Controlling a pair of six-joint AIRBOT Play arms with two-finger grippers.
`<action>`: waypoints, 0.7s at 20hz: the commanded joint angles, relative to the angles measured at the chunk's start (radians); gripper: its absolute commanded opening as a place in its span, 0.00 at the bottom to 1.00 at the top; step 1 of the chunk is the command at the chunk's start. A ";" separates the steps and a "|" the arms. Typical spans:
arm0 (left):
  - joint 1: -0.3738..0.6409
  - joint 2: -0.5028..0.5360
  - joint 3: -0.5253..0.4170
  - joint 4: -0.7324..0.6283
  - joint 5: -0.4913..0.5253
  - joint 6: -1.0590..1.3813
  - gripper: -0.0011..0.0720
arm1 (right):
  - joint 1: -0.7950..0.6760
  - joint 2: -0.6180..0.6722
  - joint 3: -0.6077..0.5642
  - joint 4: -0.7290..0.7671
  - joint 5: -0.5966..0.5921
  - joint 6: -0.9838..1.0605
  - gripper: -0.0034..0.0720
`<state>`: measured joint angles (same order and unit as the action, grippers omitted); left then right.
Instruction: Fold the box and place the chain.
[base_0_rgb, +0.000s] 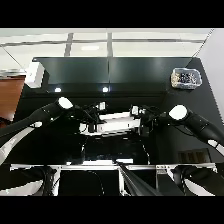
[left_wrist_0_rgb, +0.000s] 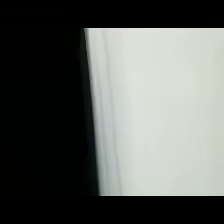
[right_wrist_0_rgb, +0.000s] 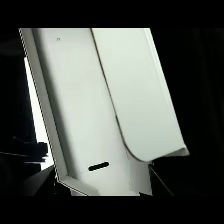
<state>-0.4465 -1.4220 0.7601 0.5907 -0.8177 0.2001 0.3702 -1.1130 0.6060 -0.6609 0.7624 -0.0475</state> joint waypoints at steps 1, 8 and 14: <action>-0.001 0.000 -0.001 0.000 -0.002 0.002 0.05 | -0.008 0.001 0.003 0.064 -0.009 -0.060 0.90; -0.001 0.000 -0.001 0.000 -0.002 0.002 0.05 | -0.008 -0.041 0.002 0.067 0.049 -0.108 0.90; -0.001 0.000 -0.001 0.000 -0.003 0.002 0.05 | -0.007 -0.125 0.002 0.155 0.050 -0.271 0.90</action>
<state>-0.4473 -1.4220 0.7601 0.5911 -0.8211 0.2028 0.3622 -1.2034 0.6086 -0.5507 0.7986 -0.2371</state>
